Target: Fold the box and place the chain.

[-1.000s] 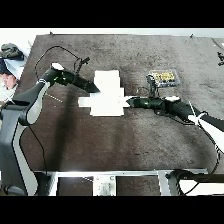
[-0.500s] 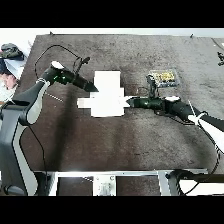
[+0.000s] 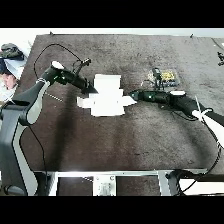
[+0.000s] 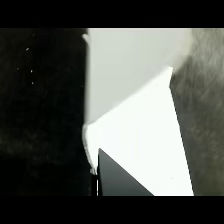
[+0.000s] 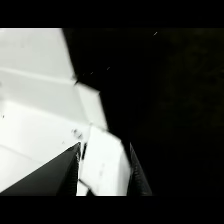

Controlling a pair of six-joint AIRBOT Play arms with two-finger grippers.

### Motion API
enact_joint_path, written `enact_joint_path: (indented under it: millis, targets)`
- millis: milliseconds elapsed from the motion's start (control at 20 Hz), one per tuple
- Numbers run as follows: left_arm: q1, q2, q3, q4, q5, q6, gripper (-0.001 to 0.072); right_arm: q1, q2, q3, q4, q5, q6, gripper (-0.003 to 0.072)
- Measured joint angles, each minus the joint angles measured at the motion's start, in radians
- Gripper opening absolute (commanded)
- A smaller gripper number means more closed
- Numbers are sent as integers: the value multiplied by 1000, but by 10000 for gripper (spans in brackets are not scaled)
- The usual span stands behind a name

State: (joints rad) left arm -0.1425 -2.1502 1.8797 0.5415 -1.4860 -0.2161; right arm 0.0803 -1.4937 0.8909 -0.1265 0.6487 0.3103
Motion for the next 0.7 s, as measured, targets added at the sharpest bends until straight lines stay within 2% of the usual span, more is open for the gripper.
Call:
enact_joint_path:
  millis: [150, 200, 250, 300, 350, 400, 450, 500, 700]
  targets:
    - [0, 2, 0, -7, -5, 121, 8, -32, 0, 18, -20, -1, -1, 354]
    - [1, 2, 0, -10, -4, 151, 7, -39, 0, 21, -26, -3, -1, 326]
    - [4, 2, 0, -12, -4, 177, 7, -45, 0, 23, -29, -10, -1, 247]
    - [8, 2, 0, -17, 2, 200, 7, -48, 0, 25, -32, -14, -1, 203]
    - [14, 2, 0, -26, 5, 223, 7, -50, 0, 26, -40, -18, -1, 204]
    - [20, 2, 0, -38, 9, 246, 7, -51, 0, 27, -45, -26, -1, 206]
    - [24, 2, 0, -47, 12, 266, 7, -54, -1, 28, -48, -32, -1, 323]
    - [26, 2, 0, -53, 15, 285, 7, -55, -1, 28, -53, -39, -1, 376]
    - [31, 1, 0, -64, 40, 362, 8, -56, -2, 29, -65, -48, -2, 377]
